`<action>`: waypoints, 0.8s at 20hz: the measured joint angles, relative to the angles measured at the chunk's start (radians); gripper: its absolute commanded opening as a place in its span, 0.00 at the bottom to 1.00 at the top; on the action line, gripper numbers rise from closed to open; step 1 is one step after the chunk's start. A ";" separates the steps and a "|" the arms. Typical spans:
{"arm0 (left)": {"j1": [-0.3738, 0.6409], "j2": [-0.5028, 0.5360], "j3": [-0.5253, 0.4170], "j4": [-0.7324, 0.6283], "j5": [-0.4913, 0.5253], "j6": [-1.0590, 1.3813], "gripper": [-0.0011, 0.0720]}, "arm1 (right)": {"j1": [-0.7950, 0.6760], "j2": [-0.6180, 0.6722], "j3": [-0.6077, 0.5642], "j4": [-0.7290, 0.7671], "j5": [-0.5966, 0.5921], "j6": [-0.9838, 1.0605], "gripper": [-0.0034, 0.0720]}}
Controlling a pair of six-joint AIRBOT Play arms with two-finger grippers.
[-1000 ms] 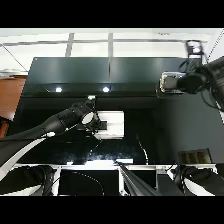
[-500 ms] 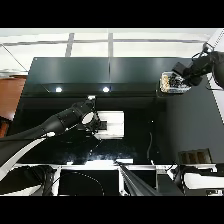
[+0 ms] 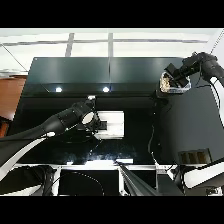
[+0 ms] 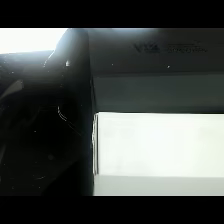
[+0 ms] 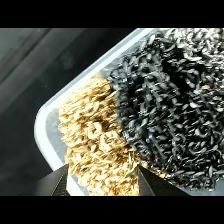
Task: Fold the box and place the chain.
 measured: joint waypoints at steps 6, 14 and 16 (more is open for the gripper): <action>0.000 0.000 0.000 0.000 0.000 -0.001 0.05 | 0.000 -0.030 0.006 0.010 0.001 0.010 0.68; 0.000 0.000 0.000 0.000 0.001 -0.001 0.05 | -0.011 -0.041 0.038 0.017 -0.031 -0.034 0.08; 0.000 0.000 0.000 0.000 0.001 -0.001 0.05 | -0.021 -0.030 0.063 0.015 -0.058 -0.063 0.08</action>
